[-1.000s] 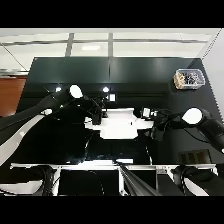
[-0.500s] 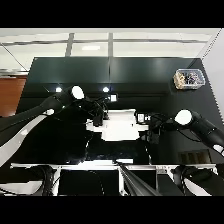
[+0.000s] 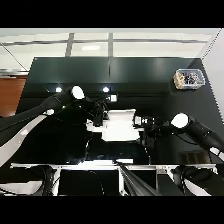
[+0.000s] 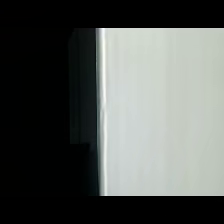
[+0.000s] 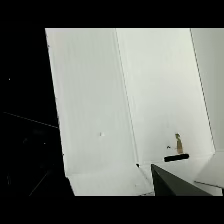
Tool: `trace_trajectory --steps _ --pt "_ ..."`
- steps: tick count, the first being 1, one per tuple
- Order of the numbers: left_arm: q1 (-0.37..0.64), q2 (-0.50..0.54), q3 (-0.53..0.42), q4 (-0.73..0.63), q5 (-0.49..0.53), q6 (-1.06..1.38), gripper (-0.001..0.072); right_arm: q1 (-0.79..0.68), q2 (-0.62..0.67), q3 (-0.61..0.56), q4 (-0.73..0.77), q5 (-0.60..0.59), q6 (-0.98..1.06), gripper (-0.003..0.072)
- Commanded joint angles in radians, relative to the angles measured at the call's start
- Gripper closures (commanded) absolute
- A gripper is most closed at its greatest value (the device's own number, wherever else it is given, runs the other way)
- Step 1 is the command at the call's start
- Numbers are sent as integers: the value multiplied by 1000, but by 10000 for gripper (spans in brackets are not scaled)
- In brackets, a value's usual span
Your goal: Fold the box and place the chain.
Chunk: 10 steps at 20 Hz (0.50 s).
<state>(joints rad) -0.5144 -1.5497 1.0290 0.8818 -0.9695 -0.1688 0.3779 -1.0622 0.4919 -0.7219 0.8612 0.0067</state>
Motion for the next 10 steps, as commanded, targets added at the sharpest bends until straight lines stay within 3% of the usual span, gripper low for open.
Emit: trace_trajectory --steps 1,10 --pt "0 0 0 0 1 0 679 21 0 -2 26 -59 -59 -15" --pt "0 0 0 0 0 0 679 21 1 90 7 -85 -121 -15"
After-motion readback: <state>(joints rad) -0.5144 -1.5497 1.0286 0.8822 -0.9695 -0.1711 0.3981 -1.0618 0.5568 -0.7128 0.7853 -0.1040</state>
